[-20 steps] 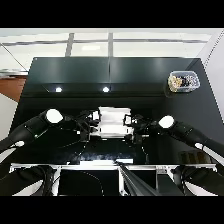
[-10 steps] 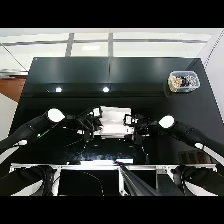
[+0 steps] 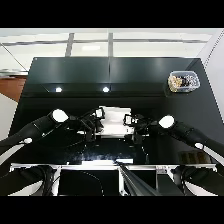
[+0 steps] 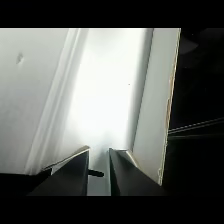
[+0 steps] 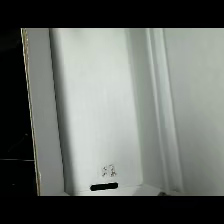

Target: Fold the box and place the chain.

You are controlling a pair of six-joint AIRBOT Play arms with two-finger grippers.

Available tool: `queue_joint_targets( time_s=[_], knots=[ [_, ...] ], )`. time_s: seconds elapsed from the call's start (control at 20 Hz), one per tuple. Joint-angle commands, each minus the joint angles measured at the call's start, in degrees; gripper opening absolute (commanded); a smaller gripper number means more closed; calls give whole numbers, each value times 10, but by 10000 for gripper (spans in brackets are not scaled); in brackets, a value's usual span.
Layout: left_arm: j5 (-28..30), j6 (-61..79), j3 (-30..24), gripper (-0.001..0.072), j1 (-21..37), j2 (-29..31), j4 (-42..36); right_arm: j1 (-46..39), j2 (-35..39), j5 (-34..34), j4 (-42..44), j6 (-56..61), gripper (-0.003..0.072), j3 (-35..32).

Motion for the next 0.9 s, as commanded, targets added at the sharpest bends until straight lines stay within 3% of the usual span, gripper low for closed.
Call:
queue_joint_targets(
  time_s=[0.0,0.1,0.15,0.2,0.25,0.35,0.4,0.45,0.5,0.7,0.85],
  knots=[
    [1,1,0,316,0,-1,0,0,0,0,0,0,470,0],
    [0,0,0,453,0,-1,0,0,0,0,0,0,470,0],
    [-2,0,0,442,0,-1,0,0,0,0,0,0,471,0],
    [-3,0,0,254,0,-1,0,0,0,0,0,0,471,0],
    [-3,0,0,192,0,-1,0,0,0,0,0,0,470,0],
    [-1,-2,0,423,0,-1,0,0,0,0,0,0,471,0],
    [-3,-2,0,330,1,1,2,0,0,0,0,0,471,0],
    [-4,-2,1,58,1,6,15,0,0,0,0,0,471,0],
    [-4,-12,1,30,1,14,36,0,0,0,0,0,471,0],
    [-7,-192,1,29,27,92,150,0,0,0,0,0,471,0],
    [-44,-300,1,30,93,165,231,0,0,0,0,0,471,0]
  ],
)
